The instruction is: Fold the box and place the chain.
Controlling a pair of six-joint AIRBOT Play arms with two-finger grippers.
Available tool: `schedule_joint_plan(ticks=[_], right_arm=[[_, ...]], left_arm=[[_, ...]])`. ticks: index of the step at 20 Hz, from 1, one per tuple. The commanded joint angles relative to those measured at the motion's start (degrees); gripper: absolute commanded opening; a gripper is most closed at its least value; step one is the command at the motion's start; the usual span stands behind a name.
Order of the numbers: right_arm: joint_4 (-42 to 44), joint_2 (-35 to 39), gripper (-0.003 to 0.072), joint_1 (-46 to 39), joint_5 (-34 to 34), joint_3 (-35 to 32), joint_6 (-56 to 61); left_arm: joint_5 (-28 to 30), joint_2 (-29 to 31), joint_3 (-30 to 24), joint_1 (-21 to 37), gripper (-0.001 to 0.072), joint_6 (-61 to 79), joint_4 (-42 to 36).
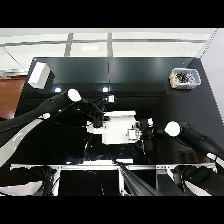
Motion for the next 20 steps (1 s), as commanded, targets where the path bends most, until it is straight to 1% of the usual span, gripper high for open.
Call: schedule_joint_plan(ticks=[1,4,6,8,11,16,18,20], right_arm=[[-0.7,0.0,0.0712,0.0,1.0,2.4,0.2],[-0.6,0.0,0.0712,0.0,1.4,3.5,1.3],[-0.7,0.0,0.0711,0.0,1.4,3.7,4.3],[-0.6,0.3,0.0711,-1.1,1.6,3.8,6.7],[0.4,1.4,0.0711,-4.0,2.2,4.5,6.7],[6.2,1.4,0.0712,-7.5,2.1,5.0,6.4],[11.1,1.4,0.0712,-7.9,-0.5,5.0,6.4],[11.3,1.4,0.0711,-8.0,-2.1,5.0,6.4]], left_arm=[[0.0,0.0,0.1,0.0,0.0025,0.0,0.0],[0.0,0.0,0.1,0.0,0.0025,0.0,0.0],[0.0,0.0,0.1,0.0,0.0025,0.0,0.0],[-0.1,0.0,0.1,0.0,0.0024,0.0,0.0],[0.0,0.0,0.1,0.0,0.0025,0.0,0.0],[0.0,0.0,0.1,0.0,0.0025,0.0,-0.2],[-0.1,0.0,0.1,0.0,0.0025,0.0,-0.2],[0.0,0.0,0.1,0.0,0.0024,0.0,-0.2]])
